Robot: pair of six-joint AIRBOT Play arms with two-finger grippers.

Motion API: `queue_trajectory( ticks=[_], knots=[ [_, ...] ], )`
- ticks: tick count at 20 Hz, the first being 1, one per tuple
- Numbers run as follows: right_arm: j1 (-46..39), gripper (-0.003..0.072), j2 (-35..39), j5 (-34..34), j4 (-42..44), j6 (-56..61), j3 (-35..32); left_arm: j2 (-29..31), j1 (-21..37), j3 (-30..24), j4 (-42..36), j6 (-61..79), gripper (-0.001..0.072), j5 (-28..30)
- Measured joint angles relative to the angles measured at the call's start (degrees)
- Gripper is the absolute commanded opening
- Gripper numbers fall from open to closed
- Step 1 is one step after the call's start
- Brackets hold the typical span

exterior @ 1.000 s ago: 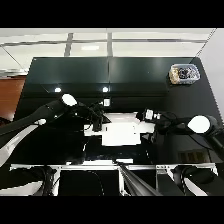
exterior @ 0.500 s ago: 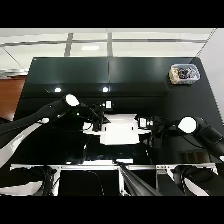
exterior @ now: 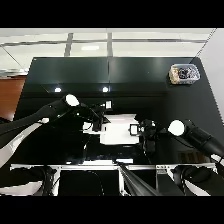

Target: Fold the box and place the chain.

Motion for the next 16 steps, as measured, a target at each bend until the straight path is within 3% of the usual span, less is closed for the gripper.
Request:
queue_trajectory(
  ticks=[16],
  knots=[
    [-2.0, 0.0704, 1.3, -5.7, 4.1, 0.3, 3.9, -0.1, 0.0, 0.0, -0.1, -0.1, 0.0026, 0.0]
  ],
)
